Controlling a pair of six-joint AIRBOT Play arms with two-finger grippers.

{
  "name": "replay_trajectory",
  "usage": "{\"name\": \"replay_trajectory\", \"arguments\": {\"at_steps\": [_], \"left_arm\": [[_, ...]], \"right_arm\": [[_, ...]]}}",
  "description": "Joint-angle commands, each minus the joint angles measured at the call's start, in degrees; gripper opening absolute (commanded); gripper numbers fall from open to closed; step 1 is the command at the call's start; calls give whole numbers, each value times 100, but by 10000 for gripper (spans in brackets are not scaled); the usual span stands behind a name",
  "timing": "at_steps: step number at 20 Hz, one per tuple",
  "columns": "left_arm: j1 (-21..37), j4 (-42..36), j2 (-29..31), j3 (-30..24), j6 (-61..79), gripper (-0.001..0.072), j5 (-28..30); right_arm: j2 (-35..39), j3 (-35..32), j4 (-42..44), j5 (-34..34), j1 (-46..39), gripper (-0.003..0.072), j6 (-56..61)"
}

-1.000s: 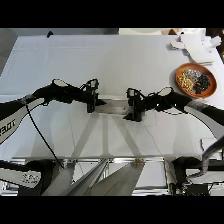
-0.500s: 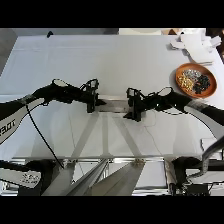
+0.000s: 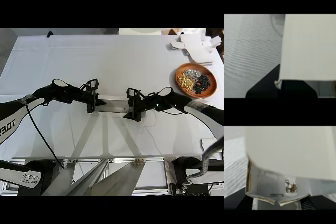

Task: Fold the box and place the chain.

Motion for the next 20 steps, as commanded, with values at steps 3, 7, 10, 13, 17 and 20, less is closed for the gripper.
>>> {"name": "replay_trajectory", "arguments": {"at_steps": [3,7,10,13,17,20], "left_arm": [[2,0,-2,-2,2,15,2],[2,-4,-2,-2,2,15,2],[2,-2,-2,-2,2,15,2],[2,-2,-2,-2,2,15,2],[2,-7,2,-2,4,199,4],[70,-44,9,-2,4,415,-13]], "right_arm": [[-2,4,2,-20,4,518,2],[-2,4,2,-20,4,518,2],[-2,4,2,-20,4,518,2],[-2,4,2,-22,4,518,2],[-2,4,2,-22,4,518,2],[-2,4,2,-22,4,518,2]]}}
